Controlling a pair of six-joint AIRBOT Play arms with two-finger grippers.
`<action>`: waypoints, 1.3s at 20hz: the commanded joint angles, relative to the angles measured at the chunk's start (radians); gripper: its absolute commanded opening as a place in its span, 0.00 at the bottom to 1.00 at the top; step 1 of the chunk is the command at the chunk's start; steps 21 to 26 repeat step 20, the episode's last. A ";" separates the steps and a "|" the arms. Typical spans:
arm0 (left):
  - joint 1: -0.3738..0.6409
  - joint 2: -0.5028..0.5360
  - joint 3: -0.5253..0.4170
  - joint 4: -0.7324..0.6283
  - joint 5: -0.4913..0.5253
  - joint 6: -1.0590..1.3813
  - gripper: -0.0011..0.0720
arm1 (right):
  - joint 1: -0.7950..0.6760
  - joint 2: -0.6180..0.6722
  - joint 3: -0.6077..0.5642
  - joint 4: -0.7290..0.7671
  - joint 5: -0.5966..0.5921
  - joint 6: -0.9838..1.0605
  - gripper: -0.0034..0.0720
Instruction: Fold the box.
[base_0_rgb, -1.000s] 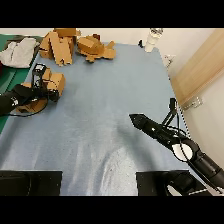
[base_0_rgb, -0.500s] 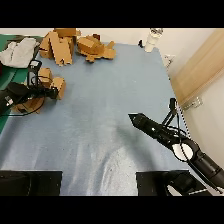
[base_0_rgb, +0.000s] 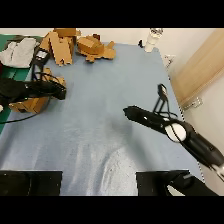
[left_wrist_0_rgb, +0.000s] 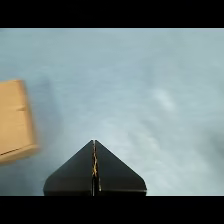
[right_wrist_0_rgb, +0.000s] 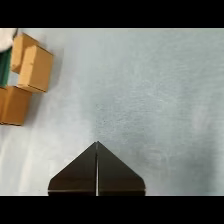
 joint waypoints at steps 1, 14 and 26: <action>-0.155 0.009 0.001 -0.025 -0.041 -0.158 0.03 | 0.000 -0.227 0.190 -0.018 0.101 -0.130 0.05; -0.298 -0.138 0.002 -0.241 -0.080 -0.227 0.03 | 0.002 -0.449 0.451 -0.006 0.177 -0.163 0.05; -0.298 -0.138 0.002 -0.241 -0.081 -0.227 0.03 | 0.002 -0.449 0.451 -0.006 0.177 -0.163 0.05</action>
